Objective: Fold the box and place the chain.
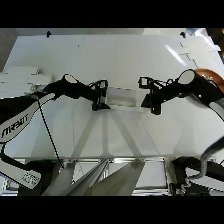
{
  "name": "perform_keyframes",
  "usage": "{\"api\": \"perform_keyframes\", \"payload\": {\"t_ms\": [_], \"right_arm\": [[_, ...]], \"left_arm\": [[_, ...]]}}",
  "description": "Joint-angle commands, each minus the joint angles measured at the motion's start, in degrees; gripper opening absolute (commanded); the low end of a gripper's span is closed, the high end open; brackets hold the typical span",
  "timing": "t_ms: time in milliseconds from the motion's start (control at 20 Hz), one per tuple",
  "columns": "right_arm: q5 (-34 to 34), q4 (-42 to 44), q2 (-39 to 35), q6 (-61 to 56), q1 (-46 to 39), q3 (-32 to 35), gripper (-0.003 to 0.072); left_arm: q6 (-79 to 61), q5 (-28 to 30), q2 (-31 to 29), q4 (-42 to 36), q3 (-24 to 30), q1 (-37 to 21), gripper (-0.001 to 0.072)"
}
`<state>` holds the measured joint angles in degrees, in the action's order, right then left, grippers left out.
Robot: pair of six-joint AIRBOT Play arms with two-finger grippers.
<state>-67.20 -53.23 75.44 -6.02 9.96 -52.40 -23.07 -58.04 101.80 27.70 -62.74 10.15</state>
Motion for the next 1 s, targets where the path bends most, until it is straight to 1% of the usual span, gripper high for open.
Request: {"api": "perform_keyframes", "payload": {"t_ms": [0, 50, 150, 300, 550, 650, 750, 950], "right_arm": [[-3.0, 9.9, -0.9, -2.8, 0.1, -0.1, 0.0013], [-0.4, 12.7, -0.9, -3.9, 0.1, 0.0, 0.0012], [7.1, 18.0, -0.7, -6.4, 0.1, 0.0, 0.0007], [15.7, 24.1, 1.5, -6.4, 0.1, -0.1, 0.0005], [25.3, 34.4, 11.5, -6.3, 0.1, -0.1, 0.0005], [25.8, 39.1, 15.1, -6.1, 0.1, -0.1, 0.0005], [24.2, 39.3, 16.7, -6.0, 0.1, -0.1, 0.0006], [19.1, 39.1, 15.3, -5.5, 0.0, -0.1, 0.0010]], "left_arm": [[0.0, 0.0, 0.0, 0.0, 0.0, 0.0, 0.0278], [0.0, 0.0, 0.0, 0.0, 0.0, 0.0, 0.0278], [0.0, 0.0, 0.0, 0.0, 0.0, 0.0, 0.0278], [0.0, 0.0, 0.0, 0.0, 0.0, 0.0, 0.0278], [0.0, 0.0, 0.0, 0.0, 0.0, 0.0, 0.0278], [0.0, 0.0, 0.0, 0.0, 0.0, 0.0, 0.0278], [0.0, 0.0, 0.0, 0.0, 0.0, 0.0, 0.0278], [0.0, 0.0, 0.0, 0.0, 0.0, 0.0, 0.0278]]}}
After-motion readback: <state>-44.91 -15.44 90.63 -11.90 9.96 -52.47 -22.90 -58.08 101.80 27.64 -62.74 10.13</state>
